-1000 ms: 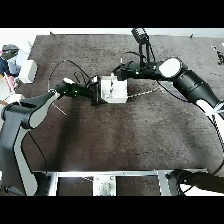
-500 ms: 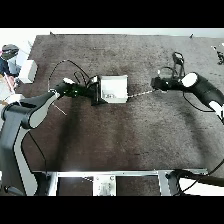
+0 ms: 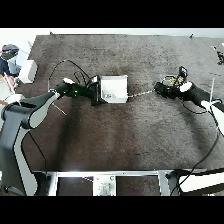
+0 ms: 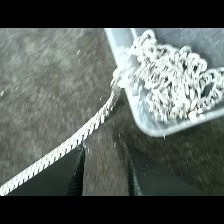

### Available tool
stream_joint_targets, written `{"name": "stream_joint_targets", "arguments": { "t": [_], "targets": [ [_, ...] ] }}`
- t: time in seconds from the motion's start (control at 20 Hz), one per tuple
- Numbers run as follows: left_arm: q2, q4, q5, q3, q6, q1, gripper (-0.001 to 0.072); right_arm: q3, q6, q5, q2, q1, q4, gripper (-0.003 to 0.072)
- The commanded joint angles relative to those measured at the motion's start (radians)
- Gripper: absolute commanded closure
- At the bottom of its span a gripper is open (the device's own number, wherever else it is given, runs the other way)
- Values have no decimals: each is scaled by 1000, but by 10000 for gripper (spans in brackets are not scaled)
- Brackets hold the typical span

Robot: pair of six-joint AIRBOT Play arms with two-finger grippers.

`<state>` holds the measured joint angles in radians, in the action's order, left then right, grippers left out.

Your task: Fold the box and place the chain.

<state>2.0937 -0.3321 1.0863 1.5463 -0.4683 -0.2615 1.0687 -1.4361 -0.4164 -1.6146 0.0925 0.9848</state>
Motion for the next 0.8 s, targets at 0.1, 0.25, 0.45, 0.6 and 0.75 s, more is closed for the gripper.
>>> {"name": "stream_joint_targets", "arguments": {
  "t": [0.1, 0.25, 0.45, 0.6, 0.75],
  "targets": [
    [0, 0, 0, 0, 0, 0, 424, 71, -1, 47, -92, 3, -62, 384],
    [0, 0, 0, 0, 0, 0, 424, 90, 3, 56, -117, -10, -77, 600],
    [0, 0, 0, 0, 0, 0, 425, 91, 79, 27, -51, -70, -77, 675],
    [0, 0, 0, 0, 0, 0, 425, 91, 79, -50, 53, -115, -76, 675],
    [0, 0, 0, 0, 0, 0, 424, 91, 114, -138, 183, -178, -74, 675]
  ]
}}
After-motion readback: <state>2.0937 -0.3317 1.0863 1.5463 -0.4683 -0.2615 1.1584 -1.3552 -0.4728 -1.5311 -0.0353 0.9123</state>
